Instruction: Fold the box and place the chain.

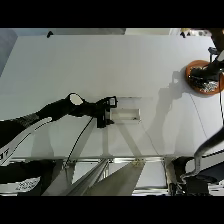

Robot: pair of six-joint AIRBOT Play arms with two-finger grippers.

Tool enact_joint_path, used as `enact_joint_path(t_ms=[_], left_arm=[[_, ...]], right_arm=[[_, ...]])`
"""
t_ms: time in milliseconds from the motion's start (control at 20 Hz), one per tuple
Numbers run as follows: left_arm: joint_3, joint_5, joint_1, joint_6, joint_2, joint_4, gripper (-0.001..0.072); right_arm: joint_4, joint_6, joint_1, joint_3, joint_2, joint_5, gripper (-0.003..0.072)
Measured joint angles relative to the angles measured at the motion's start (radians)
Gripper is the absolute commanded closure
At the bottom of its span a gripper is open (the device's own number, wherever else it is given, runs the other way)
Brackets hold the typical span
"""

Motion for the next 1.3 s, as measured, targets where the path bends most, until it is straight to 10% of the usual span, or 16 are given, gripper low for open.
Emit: enact_joint_path(t_ms=[1300], left_arm=[[0.000, 0.000, 0.000, 0.000, 0.000, 0.000, 0.0316]], right_arm=[[-0.002, -0.077, 0.000, 0.000, 0.139, -0.024, 0.0669]])
